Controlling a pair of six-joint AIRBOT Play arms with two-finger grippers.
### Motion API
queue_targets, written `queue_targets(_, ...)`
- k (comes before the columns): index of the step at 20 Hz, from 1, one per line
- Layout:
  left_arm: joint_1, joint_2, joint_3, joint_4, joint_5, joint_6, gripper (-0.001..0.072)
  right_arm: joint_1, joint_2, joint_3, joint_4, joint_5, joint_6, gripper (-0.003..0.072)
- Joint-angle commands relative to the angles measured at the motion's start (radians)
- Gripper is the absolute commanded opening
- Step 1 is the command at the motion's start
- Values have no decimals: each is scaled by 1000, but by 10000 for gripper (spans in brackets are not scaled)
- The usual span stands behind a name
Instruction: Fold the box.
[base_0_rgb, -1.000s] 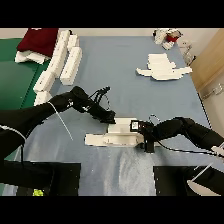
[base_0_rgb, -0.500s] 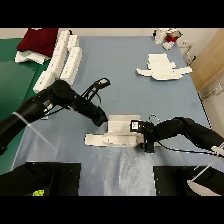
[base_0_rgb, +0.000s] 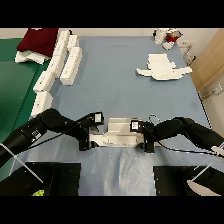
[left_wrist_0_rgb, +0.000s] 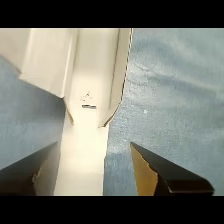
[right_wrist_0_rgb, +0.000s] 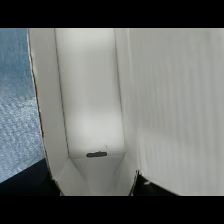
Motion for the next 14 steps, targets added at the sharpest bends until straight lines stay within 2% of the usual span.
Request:
queue_targets(1,-23,-17,-63,-101,100,198,685,0,0,1,0,0,0,509)
queue_targets(7,-41,-108,-62,-181,192,315,683,0,0,1,0,0,0,510)
queue_targets(8,-41,-124,-61,-187,205,317,629,0,0,1,0,0,0,510)
queue_targets(10,-41,-150,-61,-203,214,357,447,0,0,1,0,0,0,509)
queue_targets(11,-45,-158,-61,-220,216,371,407,0,0,1,0,0,0,509)
queue_targets(14,-79,-171,-60,-260,244,386,405,0,0,1,0,0,0,509)
